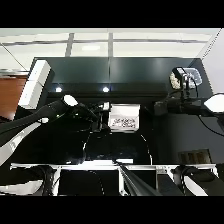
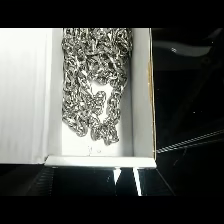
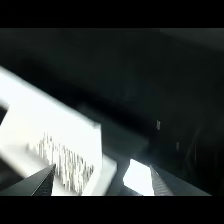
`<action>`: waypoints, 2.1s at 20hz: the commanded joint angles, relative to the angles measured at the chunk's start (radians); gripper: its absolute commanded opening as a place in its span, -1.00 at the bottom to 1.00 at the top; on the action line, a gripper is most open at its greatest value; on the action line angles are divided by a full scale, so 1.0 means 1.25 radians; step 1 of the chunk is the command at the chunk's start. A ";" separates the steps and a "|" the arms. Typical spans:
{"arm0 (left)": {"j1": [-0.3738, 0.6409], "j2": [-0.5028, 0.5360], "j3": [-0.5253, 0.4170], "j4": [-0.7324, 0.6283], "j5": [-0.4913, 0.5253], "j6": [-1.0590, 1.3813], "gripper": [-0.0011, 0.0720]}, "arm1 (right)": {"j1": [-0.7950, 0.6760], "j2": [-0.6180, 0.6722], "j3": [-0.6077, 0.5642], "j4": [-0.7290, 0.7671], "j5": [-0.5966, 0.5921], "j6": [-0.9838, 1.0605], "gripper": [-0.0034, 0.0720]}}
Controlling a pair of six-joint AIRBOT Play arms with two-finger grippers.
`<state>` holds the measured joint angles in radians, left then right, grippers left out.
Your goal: Fold the box and place the chain.
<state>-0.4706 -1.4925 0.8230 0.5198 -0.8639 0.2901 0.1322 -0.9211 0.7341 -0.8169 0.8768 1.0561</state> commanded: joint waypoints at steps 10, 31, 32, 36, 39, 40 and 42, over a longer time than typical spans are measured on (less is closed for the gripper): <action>0.000 -0.001 0.001 0.000 0.000 0.002 0.30 | 0.095 -0.221 0.075 0.043 0.039 -0.327 0.99; 0.000 -0.001 0.001 0.000 0.000 0.002 0.30 | 0.162 -0.221 0.085 0.015 0.153 -0.537 0.20; 0.000 -0.001 0.001 0.000 0.000 0.002 0.30 | 0.162 -0.221 0.085 0.005 0.154 -0.537 -0.09; 0.000 -0.001 0.001 0.000 0.000 0.002 0.30 | 0.162 -0.221 0.085 -0.013 0.154 -0.525 -0.27; 0.000 -0.001 0.001 0.000 0.000 0.002 0.30 | 0.162 -0.221 0.085 -0.004 0.153 -0.524 -0.27; 0.000 -0.001 0.001 0.000 0.000 0.002 0.30 | 0.162 -0.221 0.085 0.000 0.151 -0.522 -0.27; 0.000 -0.001 0.001 0.000 0.000 0.002 0.30 | 0.162 -0.221 0.085 0.006 0.145 -0.512 -0.27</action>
<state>-0.4706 -1.4925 0.8230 0.5190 -0.8635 0.2916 0.3336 -1.1965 0.8410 -0.8196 1.0676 0.4026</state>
